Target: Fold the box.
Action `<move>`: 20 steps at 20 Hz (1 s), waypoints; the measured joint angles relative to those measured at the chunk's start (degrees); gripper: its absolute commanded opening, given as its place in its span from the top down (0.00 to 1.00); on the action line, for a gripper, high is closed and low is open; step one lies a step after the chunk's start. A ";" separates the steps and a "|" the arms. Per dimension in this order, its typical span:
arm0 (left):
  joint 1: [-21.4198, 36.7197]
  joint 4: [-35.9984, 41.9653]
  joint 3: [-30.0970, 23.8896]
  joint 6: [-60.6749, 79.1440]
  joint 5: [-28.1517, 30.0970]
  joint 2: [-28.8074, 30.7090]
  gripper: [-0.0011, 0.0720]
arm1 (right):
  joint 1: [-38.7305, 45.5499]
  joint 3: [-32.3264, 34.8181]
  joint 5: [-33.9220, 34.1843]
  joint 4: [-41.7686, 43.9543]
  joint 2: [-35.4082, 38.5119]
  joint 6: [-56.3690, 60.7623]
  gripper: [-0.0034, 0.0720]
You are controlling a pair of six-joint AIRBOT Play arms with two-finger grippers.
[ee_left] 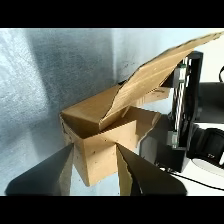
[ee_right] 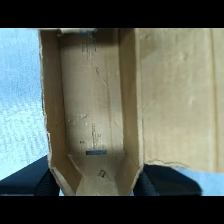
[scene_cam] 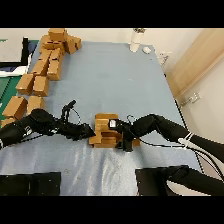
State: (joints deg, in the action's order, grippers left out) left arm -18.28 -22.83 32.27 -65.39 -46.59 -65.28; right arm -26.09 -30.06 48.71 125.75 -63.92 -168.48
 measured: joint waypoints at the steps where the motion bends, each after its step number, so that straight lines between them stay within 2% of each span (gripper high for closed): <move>1: -0.17 -0.17 0.13 -0.22 0.17 -0.04 0.42 | 0.00 0.00 -0.02 0.00 0.00 0.00 0.19; 5: -3.34 -5.01 1.81 -5.86 1.86 -0.09 0.42 | 0.00 0.00 0.00 0.00 0.00 -0.02 0.19; 11: -11.78 -25.68 6.67 -28.41 4.33 -0.11 0.42 | 0.00 0.00 -0.02 0.00 0.00 0.00 0.19; 15: -16.20 -35.28 8.92 -40.11 4.52 -0.11 0.42 | 0.00 0.00 0.00 0.00 0.00 0.00 0.19; 20: -19.54 -41.44 10.16 -49.55 4.57 -0.61 0.42 | 0.00 0.00 0.00 0.00 0.00 0.00 0.19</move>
State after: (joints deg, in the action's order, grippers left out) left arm -37.82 -64.27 42.44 -114.93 -42.02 -65.89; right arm -26.09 -30.06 48.71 125.75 -63.92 -168.48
